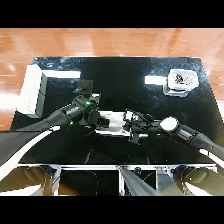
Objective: Fold the box and place the chain.
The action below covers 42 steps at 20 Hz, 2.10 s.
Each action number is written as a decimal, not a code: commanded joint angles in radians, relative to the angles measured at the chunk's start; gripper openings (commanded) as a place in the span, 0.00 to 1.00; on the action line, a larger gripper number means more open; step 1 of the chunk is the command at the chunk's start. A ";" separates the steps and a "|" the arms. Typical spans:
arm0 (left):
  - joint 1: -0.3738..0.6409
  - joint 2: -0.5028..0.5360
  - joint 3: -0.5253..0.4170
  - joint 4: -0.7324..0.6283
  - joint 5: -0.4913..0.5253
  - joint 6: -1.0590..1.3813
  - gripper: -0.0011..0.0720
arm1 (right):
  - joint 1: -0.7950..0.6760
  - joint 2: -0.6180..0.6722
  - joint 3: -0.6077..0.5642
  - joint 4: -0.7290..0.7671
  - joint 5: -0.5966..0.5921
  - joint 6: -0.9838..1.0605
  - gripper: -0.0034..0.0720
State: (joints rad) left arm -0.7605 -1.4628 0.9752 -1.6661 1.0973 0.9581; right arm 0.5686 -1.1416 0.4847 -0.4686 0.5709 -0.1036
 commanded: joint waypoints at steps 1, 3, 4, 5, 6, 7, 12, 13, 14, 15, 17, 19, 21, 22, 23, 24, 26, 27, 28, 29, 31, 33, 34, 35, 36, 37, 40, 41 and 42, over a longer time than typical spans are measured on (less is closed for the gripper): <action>0.000 0.000 0.000 0.000 -0.005 0.000 0.04 | -0.002 0.000 0.001 -0.025 -0.008 0.002 0.13; 0.000 0.000 0.000 0.000 -0.006 0.000 0.04 | -0.026 0.000 0.001 -0.050 -0.007 0.043 0.13; 0.000 0.000 0.000 0.000 -0.006 0.000 0.04 | -0.045 0.001 0.001 -0.068 -0.001 0.076 0.13; 0.000 0.000 0.000 0.000 -0.006 0.000 0.04 | -0.070 0.003 0.001 -0.071 0.022 0.092 0.13; 0.000 0.000 0.000 0.001 -0.008 0.000 0.04 | -0.094 0.008 0.001 -0.063 0.058 0.098 0.13; 0.000 0.000 0.000 0.001 -0.011 0.000 0.04 | -0.119 0.019 0.001 -0.056 0.101 0.114 0.13; 0.000 0.002 0.002 0.004 -0.018 0.000 0.04 | -0.267 0.135 0.001 -0.067 0.209 0.372 0.13; 0.000 0.007 0.002 0.007 -0.018 0.000 0.04 | -0.309 0.159 0.001 -0.066 0.238 0.435 0.13; 0.000 0.015 0.002 0.012 -0.024 0.000 0.04 | -0.353 0.180 0.001 -0.065 0.267 0.513 0.13; 0.000 0.029 0.002 0.018 -0.035 -0.001 0.04 | -0.402 0.199 0.001 -0.064 0.304 0.593 0.13; 0.000 0.048 0.002 0.047 -0.035 -0.001 0.04 | -0.497 0.222 0.001 -0.064 0.372 0.633 0.13; 0.000 0.049 -0.002 0.065 -0.028 -0.001 0.04 | -0.597 0.229 0.001 -0.066 0.426 0.706 0.13; -0.001 0.049 -0.013 0.060 -0.055 -0.002 0.04 | -0.713 0.229 0.001 -0.145 0.435 0.984 0.13; -0.001 0.049 -0.016 0.053 -0.068 -0.001 0.04 | -0.760 0.229 0.000 -0.223 0.460 1.119 0.13; -0.001 0.049 -0.017 0.053 -0.080 -0.001 0.04 | -0.793 0.228 -0.002 -0.317 0.499 1.216 0.13; -0.002 0.049 -0.017 0.055 -0.085 -0.001 0.04 | -0.800 0.227 -0.013 -0.392 0.523 1.280 0.13; -0.002 0.049 -0.017 0.057 -0.090 -0.001 0.04 | -0.786 0.218 -0.063 -0.443 0.555 1.352 0.09; -0.002 0.049 -0.017 0.056 -0.092 0.000 0.04 | -0.766 0.205 -0.089 -0.435 0.562 1.354 0.09; -0.002 0.049 -0.017 0.056 -0.092 0.000 0.04 | -0.735 0.187 -0.108 -0.423 0.555 1.353 0.09; -0.002 0.049 -0.017 0.056 -0.089 0.001 0.04 | -0.700 0.164 -0.114 -0.421 0.533 1.355 0.09; -0.002 0.049 -0.017 0.055 -0.079 0.011 0.04 | -0.643 0.118 -0.113 -0.393 0.464 1.368 0.09; -0.002 0.049 -0.017 0.053 -0.079 0.011 0.04 | -0.599 0.074 -0.111 -0.342 0.414 1.363 0.09; -0.002 0.048 -0.017 0.053 -0.080 0.011 0.04 | -0.579 0.057 -0.105 -0.327 0.399 1.360 0.09; -0.002 0.045 -0.017 0.053 -0.080 0.012 0.04 | -0.559 0.046 -0.098 -0.319 0.383 1.359 0.09; -0.002 0.040 -0.017 0.053 -0.082 0.016 0.04 | -0.539 0.042 -0.094 -0.303 0.359 1.356 0.09; -0.002 0.035 -0.017 0.053 -0.084 0.016 0.04 | -0.526 0.042 -0.090 -0.294 0.347 1.356 0.09; -0.002 0.026 -0.017 0.051 -0.085 0.019 0.04 | -0.477 0.041 -0.086 -0.284 0.327 1.356 0.09; -0.002 0.025 -0.017 0.051 -0.085 0.019 0.04 | -0.462 0.041 -0.086 -0.279 0.325 1.356 0.09; -0.002 0.025 -0.017 0.051 -0.085 0.020 0.04 | -0.447 0.041 -0.086 -0.267 0.324 1.356 0.09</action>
State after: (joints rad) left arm -0.7616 -1.4326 0.9588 -1.6135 1.0134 0.9760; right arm 0.0780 -1.0954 0.3958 -0.7612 0.9195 1.2510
